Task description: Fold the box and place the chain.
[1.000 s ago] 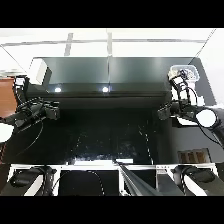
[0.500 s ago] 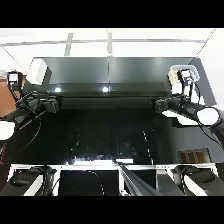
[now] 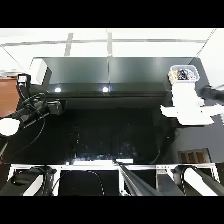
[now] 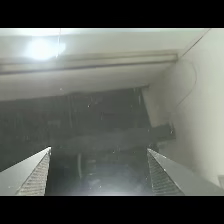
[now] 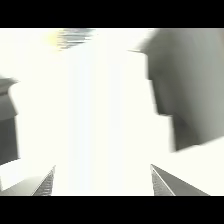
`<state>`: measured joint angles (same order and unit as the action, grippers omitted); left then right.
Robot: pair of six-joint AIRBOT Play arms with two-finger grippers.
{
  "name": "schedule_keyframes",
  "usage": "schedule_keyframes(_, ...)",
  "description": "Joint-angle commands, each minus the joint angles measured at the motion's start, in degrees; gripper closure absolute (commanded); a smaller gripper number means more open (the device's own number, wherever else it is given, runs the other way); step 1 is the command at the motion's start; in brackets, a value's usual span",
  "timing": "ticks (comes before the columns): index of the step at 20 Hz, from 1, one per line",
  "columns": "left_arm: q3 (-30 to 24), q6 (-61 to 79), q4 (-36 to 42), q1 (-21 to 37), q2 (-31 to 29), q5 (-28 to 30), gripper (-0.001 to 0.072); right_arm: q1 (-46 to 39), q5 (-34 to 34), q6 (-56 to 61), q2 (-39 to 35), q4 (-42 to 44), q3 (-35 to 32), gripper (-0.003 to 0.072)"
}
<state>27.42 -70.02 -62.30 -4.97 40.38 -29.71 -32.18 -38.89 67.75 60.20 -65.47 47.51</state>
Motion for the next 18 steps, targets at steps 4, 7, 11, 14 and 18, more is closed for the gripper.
schedule_keyframes(4, -0.02, 0.22, -1.14, -0.04, 3.21, -1.22, 0.0006, -20.9, -20.11, 2.93, 22.93, -3.74, 20.37, -0.0034)
schedule_keyframes(7, -0.02, 0.22, -1.14, -0.04, 5.09, -1.09, 0.0006, -22.14, -26.99, 0.11, 31.39, -3.34, 29.51, -0.0034)
schedule_keyframes(11, -0.02, 0.2, -1.07, -0.04, 6.4, -1.01, 0.0007, -20.98, -31.17, -10.86, 38.6, 3.65, 34.27, -0.0034)
schedule_keyframes(14, 0.0, 0.2, -1.07, -0.04, 6.45, -0.92, 0.0006, -18.14, -31.52, -15.41, 39.78, 6.12, 34.27, -0.0034)
schedule_keyframes(18, 0.0, 0.17, -1.07, -0.04, 6.45, -0.98, 0.0007, -16.11, -35.04, -15.69, 39.5, 5.6, 34.93, 0.0656)
